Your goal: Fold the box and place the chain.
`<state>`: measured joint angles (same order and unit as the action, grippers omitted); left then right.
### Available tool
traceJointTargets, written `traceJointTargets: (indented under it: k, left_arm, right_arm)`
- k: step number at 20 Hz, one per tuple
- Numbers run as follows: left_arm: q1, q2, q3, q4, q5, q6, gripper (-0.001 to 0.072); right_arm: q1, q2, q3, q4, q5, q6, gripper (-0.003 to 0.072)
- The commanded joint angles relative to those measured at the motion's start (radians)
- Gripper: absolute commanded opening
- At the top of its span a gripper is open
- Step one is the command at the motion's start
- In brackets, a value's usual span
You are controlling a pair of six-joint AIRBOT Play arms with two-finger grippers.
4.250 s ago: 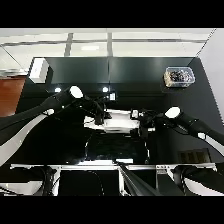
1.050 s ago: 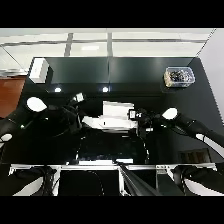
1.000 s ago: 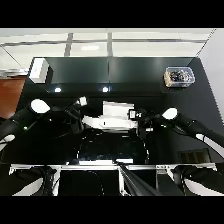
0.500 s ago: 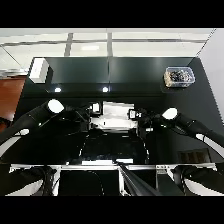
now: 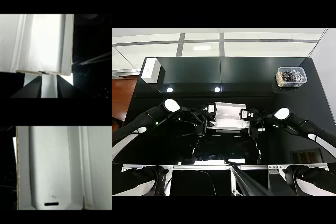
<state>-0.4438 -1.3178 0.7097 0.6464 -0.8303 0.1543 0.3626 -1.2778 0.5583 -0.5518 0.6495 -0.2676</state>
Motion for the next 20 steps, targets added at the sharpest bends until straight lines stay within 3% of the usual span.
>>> traceJointTargets:
  k: [1,5,10,11,12,13,14,15,16,17,18,19,20]
  left_arm:
    - [-0.016,-0.014,0.001,-0.055,0.015,0.003,0.0231]
    - [-0.045,-0.018,0.001,-0.064,0.1,0.003,0.0231]
    - [-0.059,-0.039,0.001,-0.109,0.094,-0.004,0.0229]
    - [-0.058,-0.039,0.001,-0.108,0.094,-0.006,0.0213]
    - [-0.059,-0.039,0.001,-0.108,0.094,-0.012,0.0097]
    - [-0.059,-0.039,0.001,-0.108,0.094,-0.029,0.0093]
    - [-0.059,-0.039,0.001,-0.109,0.095,-0.058,0.0183]
    - [-0.059,-0.039,0.001,-0.108,0.098,-0.09,0.0438]
    - [-0.059,-0.039,0.001,-0.106,0.092,-0.119,0.0403]
    - [-0.059,-0.039,0.006,-0.089,0.077,-0.125,0.0184]
    - [-0.059,-0.039,0.011,-0.082,0.061,-0.125,0.0232]
    - [-0.059,-0.037,0.015,-0.081,0.049,-0.143,0.0351]
    - [-0.051,-0.031,0.027,-0.057,0.019,-0.189,0.0198]
  right_arm:
    - [0.001,0.0,0.0,0.0,0.0,0.001,0.049]
    - [0.001,0.0,0.0,0.0,0.0,0.001,0.049]
    - [0.001,-0.001,0.0,0.0,0.0,0.001,0.049]
    - [0.001,0.0,0.0,0.0,0.001,0.001,0.049]
    - [0.001,-0.001,0.0,0.0,0.0,0.001,0.049]
    - [0.001,0.0,0.0,0.0,0.0,0.001,0.049]
    - [0.001,0.0,0.0,0.0,0.0,0.001,0.049]
    - [0.001,0.0,0.0,0.0,0.0,0.001,0.049]
    - [0.001,0.0,0.0,0.0,0.0,0.001,0.049]
    - [0.001,0.0,0.0,0.0,0.0,0.001,0.049]
    - [0.001,0.0,0.0,0.0,0.0,0.001,0.049]
    - [0.001,0.0,0.0,0.0,0.0,0.001,0.049]
    - [0.0,-0.001,0.0,0.0,0.0,0.001,0.049]
